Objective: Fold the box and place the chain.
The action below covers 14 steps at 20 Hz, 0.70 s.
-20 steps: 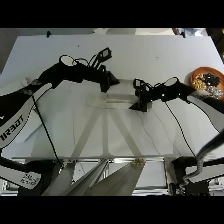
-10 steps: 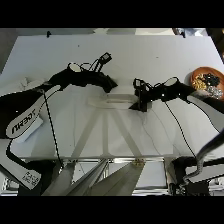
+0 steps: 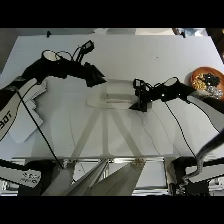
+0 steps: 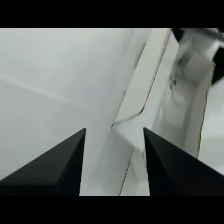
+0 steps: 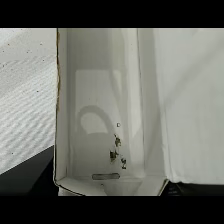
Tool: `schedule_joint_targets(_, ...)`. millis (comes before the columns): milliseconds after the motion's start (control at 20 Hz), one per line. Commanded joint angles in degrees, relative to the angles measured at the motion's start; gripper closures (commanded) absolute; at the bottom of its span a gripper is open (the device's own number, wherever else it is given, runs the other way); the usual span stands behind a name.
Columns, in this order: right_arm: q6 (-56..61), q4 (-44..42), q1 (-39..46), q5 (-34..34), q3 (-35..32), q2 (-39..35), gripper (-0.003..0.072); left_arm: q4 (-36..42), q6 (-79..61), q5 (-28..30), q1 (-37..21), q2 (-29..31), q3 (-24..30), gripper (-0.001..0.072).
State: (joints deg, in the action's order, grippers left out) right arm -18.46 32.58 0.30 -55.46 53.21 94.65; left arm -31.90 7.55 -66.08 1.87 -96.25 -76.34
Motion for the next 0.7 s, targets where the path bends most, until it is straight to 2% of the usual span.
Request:
schedule_joint_targets(0, 0.02, -0.02, 0.02, -0.02, 0.04, 0.00, 0.0323, -10.69, -10.40, -4.66, -1.68, 1.60, 1.18, 0.0203)
schedule_joint_targets(50, 0.02, -0.02, 0.02, -0.02, 0.04, 0.00, 0.0323, -12.26, -13.88, -4.61, -1.44, 1.44, 2.40, 0.0126)
schedule_joint_targets(150, 0.02, -0.02, 0.02, -0.02, 0.04, 0.00, 0.0323, -11.45, -20.26, -4.20, -1.03, 0.96, 5.42, 0.0105)
schedule_joint_targets(200, 0.02, -0.02, 0.02, -0.02, 0.04, 0.00, 0.0323, -10.91, -22.97, -4.15, -0.66, 0.52, 6.64, 0.0066)
schedule_joint_targets(350, 0.02, -0.02, 0.02, -0.02, 0.04, 0.00, 0.0323, -10.12, -26.67, -3.69, 1.09, -1.05, 8.79, 0.0068)
schedule_joint_targets(650, 0.02, -0.02, 0.02, -0.02, 0.04, 0.00, 0.0323, -5.77, -31.02, -2.27, 4.07, -2.49, 9.01, 0.0083)
